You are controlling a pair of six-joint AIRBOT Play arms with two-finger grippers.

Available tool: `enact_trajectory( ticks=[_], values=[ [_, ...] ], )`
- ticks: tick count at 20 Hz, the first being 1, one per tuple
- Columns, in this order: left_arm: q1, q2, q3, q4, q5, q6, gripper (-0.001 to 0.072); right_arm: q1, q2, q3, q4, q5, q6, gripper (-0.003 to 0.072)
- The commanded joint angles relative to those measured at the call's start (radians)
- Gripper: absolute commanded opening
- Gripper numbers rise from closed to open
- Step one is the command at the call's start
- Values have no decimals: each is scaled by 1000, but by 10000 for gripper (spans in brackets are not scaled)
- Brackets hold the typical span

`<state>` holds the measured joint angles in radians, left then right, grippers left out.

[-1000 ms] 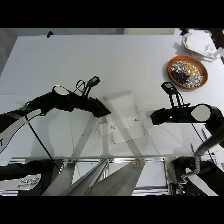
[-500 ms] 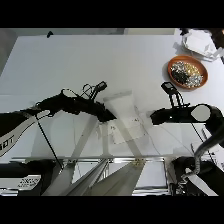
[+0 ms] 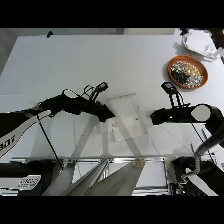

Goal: Fold the box and place the chain.

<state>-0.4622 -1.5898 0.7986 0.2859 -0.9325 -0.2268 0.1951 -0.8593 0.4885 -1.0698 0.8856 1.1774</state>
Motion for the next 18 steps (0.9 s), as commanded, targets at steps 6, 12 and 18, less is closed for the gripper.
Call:
enact_trajectory(
  ticks=[6, 12, 18],
  values=[
    [0, 28, 1, 6, -28, 185, 2, 1, 1, 0, -6, 18, 0, 89],
    [-1, 227, 1, 240, -99, 151, 1, 1, 47, 103, -24, 289, 58, 368],
    [-1, 395, 0, 438, -169, -10, 0, 1, 300, 141, -136, 447, 138, 358]
  ],
)
